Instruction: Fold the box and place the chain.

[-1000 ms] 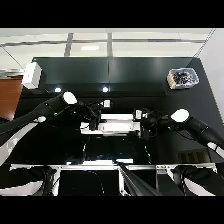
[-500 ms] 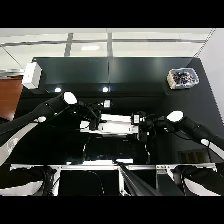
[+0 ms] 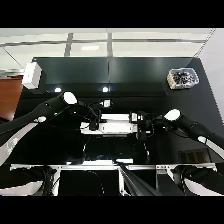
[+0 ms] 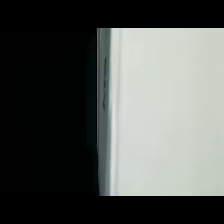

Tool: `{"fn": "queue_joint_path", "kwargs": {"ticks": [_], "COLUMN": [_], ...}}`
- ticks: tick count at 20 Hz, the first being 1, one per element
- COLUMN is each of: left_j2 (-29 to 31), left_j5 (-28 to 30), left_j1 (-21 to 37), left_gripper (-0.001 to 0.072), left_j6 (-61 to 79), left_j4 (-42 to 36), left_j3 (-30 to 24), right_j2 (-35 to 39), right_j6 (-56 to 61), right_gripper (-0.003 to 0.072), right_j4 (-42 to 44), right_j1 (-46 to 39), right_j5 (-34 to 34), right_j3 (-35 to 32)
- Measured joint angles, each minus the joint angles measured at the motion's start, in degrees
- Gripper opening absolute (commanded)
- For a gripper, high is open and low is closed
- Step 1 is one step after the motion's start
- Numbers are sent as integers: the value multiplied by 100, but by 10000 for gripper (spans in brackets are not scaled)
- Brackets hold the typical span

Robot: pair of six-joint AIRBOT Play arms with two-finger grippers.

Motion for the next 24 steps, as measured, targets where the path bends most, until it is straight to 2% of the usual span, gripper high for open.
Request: {"fn": "queue_joint_path", "kwargs": {"ticks": [7,24], "left_j2": [0,0], "left_j5": [87,116], "left_j1": [0,0], "left_gripper": [24,24], "left_j6": [-15,-15], "left_j4": [9,-2], "left_j3": [0,0], "right_j2": [-52,-83], "right_j6": [282,527], "right_gripper": [699,696], "right_j4": [-372,-616], "right_j1": [7,168], "right_j5": [17,-122], "right_j3": [46,52]}}
